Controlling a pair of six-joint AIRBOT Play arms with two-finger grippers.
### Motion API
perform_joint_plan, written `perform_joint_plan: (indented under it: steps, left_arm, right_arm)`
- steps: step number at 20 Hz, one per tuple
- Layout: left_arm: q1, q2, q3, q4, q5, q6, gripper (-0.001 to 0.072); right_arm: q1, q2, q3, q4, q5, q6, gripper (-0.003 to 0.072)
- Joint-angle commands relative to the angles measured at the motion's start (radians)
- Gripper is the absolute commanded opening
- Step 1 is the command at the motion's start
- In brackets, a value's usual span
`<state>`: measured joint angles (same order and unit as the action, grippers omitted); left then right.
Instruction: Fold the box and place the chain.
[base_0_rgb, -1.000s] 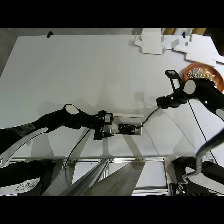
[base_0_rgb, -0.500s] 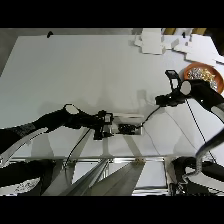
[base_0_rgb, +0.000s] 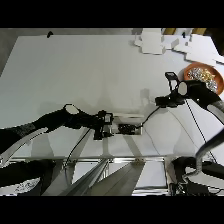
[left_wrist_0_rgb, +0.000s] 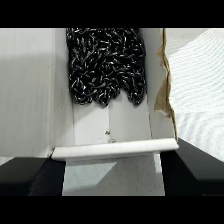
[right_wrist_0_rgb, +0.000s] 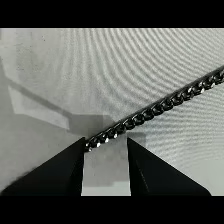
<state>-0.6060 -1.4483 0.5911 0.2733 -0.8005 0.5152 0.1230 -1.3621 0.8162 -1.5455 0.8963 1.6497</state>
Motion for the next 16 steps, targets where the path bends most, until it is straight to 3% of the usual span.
perform_joint_plan:
  steps: [1, 2, 3, 7, 11, 16]
  left_arm:
    - [0.0, 0.0, 0.0, 0.0, 0.0, 0.0, 0.0209]
    - [0.0, 0.0, 0.0, 0.0, 0.0, 0.0, 0.0209]
    - [0.0, 0.0, 0.0, 0.0, 0.0, 0.0, 0.0209]
    - [0.0, 0.0, 0.0, 0.0, 0.0, 0.0, 0.0209]
    - [0.0, 0.0, 0.0, 0.0, 0.0, 0.0, 0.0209]
    - [0.0, 0.0, 0.0, 0.0, 0.0, 0.0, 0.0209]
  right_arm:
    - [0.0, -0.02, -0.001, -0.003, -0.007, -0.011, 0.0202]
    - [0.0, -0.02, -0.001, -0.003, -0.007, -0.034, 0.005]
    - [0.0, -0.019, -0.001, -0.003, -0.003, -0.056, 0.002]
    - [0.0, 0.035, -0.001, -0.003, 0.021, -0.088, 0.002]
    - [0.001, 0.18, -0.001, -0.002, 0.107, -0.113, 0.002]
    - [0.001, 0.42, -0.001, 0.179, 0.274, -0.19, 0.002]
